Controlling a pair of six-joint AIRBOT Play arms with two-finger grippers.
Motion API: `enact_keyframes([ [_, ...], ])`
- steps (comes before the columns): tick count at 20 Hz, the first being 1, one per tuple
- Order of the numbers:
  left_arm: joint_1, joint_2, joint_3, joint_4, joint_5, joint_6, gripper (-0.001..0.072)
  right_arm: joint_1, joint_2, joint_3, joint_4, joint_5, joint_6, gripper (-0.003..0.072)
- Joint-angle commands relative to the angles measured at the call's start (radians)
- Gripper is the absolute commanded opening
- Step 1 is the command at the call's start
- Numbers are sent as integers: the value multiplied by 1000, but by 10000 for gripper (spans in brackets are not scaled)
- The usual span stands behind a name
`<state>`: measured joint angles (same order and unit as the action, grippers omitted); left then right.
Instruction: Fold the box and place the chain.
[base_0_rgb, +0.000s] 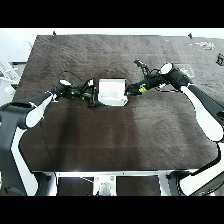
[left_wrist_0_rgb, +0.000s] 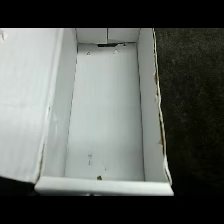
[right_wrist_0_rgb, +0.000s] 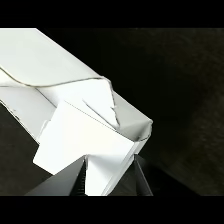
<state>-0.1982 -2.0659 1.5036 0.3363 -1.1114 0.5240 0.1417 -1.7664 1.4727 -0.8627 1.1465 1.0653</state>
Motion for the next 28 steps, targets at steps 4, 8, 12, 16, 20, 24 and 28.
enact_keyframes([
  [4,0,1,0,0,0,0,542,8,-1,0,40,8,10,369],
  [8,0,1,0,0,1,0,542,37,-1,2,19,15,44,395],
  [12,0,1,0,0,0,0,542,52,0,2,-44,15,88,427],
  [16,0,1,0,0,0,0,542,63,0,13,-70,0,113,427],
  [20,0,1,0,0,0,0,542,101,0,60,-169,-31,194,427],
  [24,0,1,0,0,0,0,542,133,0,72,-316,-38,336,427],
  [28,0,1,0,0,0,0,542,150,0,72,-336,-43,416,427],
])
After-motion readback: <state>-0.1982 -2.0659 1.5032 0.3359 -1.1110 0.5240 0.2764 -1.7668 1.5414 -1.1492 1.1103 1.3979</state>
